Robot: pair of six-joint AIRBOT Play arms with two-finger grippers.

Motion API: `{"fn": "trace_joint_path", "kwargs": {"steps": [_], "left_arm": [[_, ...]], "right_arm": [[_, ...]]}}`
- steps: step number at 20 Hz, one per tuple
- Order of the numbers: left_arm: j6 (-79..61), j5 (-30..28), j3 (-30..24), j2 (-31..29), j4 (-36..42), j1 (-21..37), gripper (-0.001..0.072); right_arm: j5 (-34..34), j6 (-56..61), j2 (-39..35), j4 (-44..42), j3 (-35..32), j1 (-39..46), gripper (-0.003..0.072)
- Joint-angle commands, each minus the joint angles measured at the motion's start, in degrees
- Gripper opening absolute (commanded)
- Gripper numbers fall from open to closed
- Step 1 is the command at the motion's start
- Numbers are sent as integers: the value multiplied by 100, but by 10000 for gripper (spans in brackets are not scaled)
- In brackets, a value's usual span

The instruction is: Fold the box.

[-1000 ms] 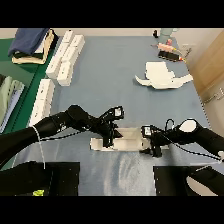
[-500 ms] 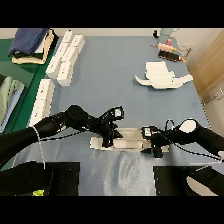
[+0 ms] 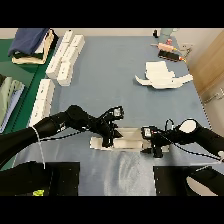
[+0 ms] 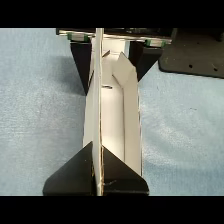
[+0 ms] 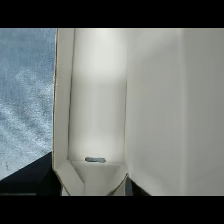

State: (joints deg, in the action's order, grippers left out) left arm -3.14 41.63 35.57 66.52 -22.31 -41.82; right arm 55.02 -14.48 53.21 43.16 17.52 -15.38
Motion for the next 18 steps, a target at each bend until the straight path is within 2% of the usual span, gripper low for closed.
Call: {"fn": "trace_joint_path", "kwargs": {"steps": [1,2,3,18], "left_arm": [[0,-7,4,-4,0,2,16],[0,-4,7,-4,0,2,16],[2,-7,4,-4,0,2,16],[0,-4,4,-4,0,2,17]], "right_arm": [[-151,0,2,-11,2,-4,385],[-173,2,2,-11,2,-4,484],[-170,2,2,-13,2,-4,641],[-138,-15,4,4,-96,-7,643]]}}
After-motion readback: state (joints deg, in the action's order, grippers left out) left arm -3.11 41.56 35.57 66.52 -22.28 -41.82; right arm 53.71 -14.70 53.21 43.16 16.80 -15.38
